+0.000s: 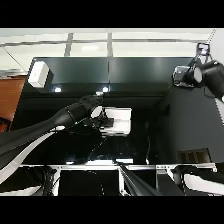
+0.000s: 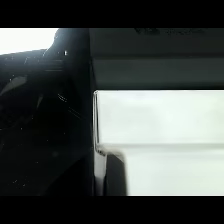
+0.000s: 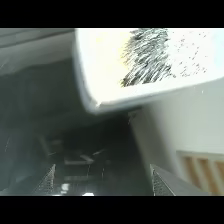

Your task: Fold the box and place the chain.

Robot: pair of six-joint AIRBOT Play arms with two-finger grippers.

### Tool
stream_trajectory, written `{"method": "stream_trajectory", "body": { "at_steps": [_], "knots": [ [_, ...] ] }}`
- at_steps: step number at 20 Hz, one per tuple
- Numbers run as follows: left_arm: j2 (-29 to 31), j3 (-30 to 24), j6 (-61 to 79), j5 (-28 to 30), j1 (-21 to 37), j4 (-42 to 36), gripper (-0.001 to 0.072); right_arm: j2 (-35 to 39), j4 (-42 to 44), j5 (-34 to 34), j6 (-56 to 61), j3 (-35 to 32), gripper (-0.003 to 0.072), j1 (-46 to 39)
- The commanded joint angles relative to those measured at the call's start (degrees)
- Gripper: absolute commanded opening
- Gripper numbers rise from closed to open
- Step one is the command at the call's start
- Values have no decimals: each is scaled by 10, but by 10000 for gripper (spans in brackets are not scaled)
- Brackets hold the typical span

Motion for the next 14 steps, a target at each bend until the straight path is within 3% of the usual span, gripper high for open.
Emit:
{"method": "stream_trajectory", "body": {
  "at_steps": [1,4,5,6,9,14],
  "knots": [
    [0,0,2,0,0,0,25,-146,92,45,-28,160,720,-91],
    [0,0,2,0,0,0,25,-265,149,131,-31,324,718,-119],
    [0,0,2,0,0,0,25,-293,162,143,-31,363,613,-125],
    [0,0,2,0,0,0,25,-312,167,149,-31,391,577,-127],
    [0,0,2,0,0,1,25,-351,166,151,-15,439,578,-131],
    [0,0,2,0,0,0,25,-378,167,134,24,447,541,-133]
  ]
}}
